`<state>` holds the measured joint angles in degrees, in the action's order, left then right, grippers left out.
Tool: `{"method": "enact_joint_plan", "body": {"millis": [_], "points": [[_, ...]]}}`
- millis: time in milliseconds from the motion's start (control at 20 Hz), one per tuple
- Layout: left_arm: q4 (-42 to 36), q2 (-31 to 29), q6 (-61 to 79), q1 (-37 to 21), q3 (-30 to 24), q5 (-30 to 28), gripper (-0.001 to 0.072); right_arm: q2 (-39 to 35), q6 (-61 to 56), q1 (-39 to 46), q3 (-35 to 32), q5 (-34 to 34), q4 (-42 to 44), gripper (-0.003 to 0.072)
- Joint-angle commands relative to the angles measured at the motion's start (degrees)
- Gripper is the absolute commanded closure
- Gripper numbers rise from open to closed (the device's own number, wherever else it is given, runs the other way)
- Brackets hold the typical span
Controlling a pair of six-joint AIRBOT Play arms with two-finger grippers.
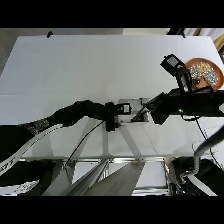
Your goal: Fold the box and place the chain.
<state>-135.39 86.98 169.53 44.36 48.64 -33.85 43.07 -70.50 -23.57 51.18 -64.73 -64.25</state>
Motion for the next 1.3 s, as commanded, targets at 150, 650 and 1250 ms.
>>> {"method": "enact_joint_plan", "body": {"millis": [150, 650, 1250], "points": [[0.0, 0.0, 0.0, 0.0, 0.0, 0.0, 0.0557, -6.4, -1.5, -0.2, -0.6, 1.5, 0.0, 0.0674], [0.0, 0.0, 0.0, 0.0, 0.0, 0.0, 0.0557, -14.5, -1.5, -0.2, -0.6, 3.9, -2.2, 0.0675], [0.0, 0.0, 0.0, 0.0, 0.0, 0.0, 0.0557, -4.4, -1.4, -0.2, -6.0, 4.3, -3.6, 0.0674]]}}
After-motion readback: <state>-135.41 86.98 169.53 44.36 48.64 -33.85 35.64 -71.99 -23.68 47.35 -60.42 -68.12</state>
